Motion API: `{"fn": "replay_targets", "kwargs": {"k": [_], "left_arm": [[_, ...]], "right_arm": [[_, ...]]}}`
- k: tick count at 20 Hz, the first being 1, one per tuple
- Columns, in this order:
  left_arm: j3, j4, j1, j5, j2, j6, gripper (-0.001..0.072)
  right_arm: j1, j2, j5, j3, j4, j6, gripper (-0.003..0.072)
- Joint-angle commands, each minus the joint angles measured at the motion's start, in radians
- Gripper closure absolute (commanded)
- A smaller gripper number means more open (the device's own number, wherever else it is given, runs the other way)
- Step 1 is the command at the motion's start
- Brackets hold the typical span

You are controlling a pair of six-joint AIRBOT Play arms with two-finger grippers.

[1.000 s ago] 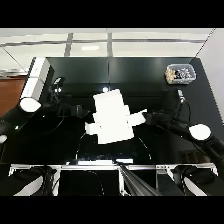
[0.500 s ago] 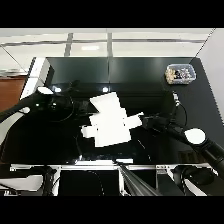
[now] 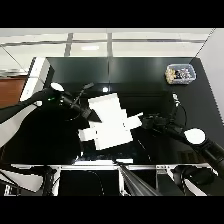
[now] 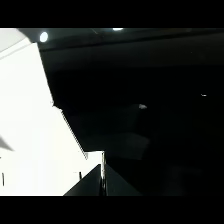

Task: Fold the box and place the chain.

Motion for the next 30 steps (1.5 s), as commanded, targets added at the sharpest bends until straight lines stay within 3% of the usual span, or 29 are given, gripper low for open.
{"fn": "replay_targets", "kwargs": {"k": [1, 2, 3, 4, 5, 10, 12, 13, 16, 17, 19, 23, 25, 30], "left_arm": [[0.07, 0.103, -0.022, -0.053, -0.021, 0.041, 0.0508], [0.084, 0.101, -0.02, -0.052, -0.028, 0.042, 0.0638], [0.095, 0.101, -0.019, -0.051, -0.033, 0.041, 0.0675], [0.105, 0.101, -0.019, -0.051, -0.034, 0.041, 0.0684], [0.113, 0.102, -0.02, -0.054, -0.034, 0.04, 0.0685], [0.089, 0.128, -0.033, -0.059, 0.057, -0.042, 0.0689], [-0.009, 0.123, -0.055, 0.01, 0.169, -0.009, 0.0689], [-0.084, 0.119, -0.072, 0.103, 0.241, 0.04, 0.0689], [-0.255, 0.12, -0.135, 0.4, 0.405, 0.352, 0.0683], [-0.268, 0.122, -0.154, 0.435, 0.416, 0.484, 0.0682], [-0.259, 0.121, -0.192, 0.497, 0.397, 0.66, 0.0683], [-0.248, 0.122, -0.264, 0.7, 0.336, 0.667, 0.0682], [-0.248, 0.121, -0.27, 0.727, 0.312, 0.667, 0.0682], [-0.247, 0.123, -0.269, 0.629, 0.268, 0.665, 0.0682]], "right_arm": [[0.001, 0.001, 0.0, 0.0, 0.0, 0.0, 0.0672], [0.001, 0.001, 0.0, 0.0, -0.003, 0.0, 0.0668], [0.0, 0.001, 0.001, 0.0, -0.011, 0.0, 0.0482], [-0.006, 0.002, 0.006, 0.004, -0.016, 0.0, 0.0074], [-0.02, 0.002, 0.019, 0.022, -0.053, -0.007, -0.0028], [-0.146, 0.002, 0.262, 0.278, -0.503, -0.011, -0.0028], [-0.164, 0.002, 0.323, 0.341, -0.63, -0.011, -0.0028], [-0.165, 0.002, 0.335, 0.355, -0.663, -0.011, -0.0027], [-0.158, -0.003, 0.332, 0.358, -0.628, -0.011, -0.0027], [-0.15, -0.008, 0.335, 0.354, -0.64, -0.025, -0.0027], [-0.129, -0.018, 0.335, 0.329, -0.639, -0.173, -0.0027], [-0.065, -0.029, 0.335, 0.25, -0.638, -0.424, -0.0027], [-0.025, -0.037, 0.334, 0.213, -0.635, -0.534, -0.0027], [0.047, -0.081, 0.347, 0.138, -0.579, -0.7, -0.0027]]}}
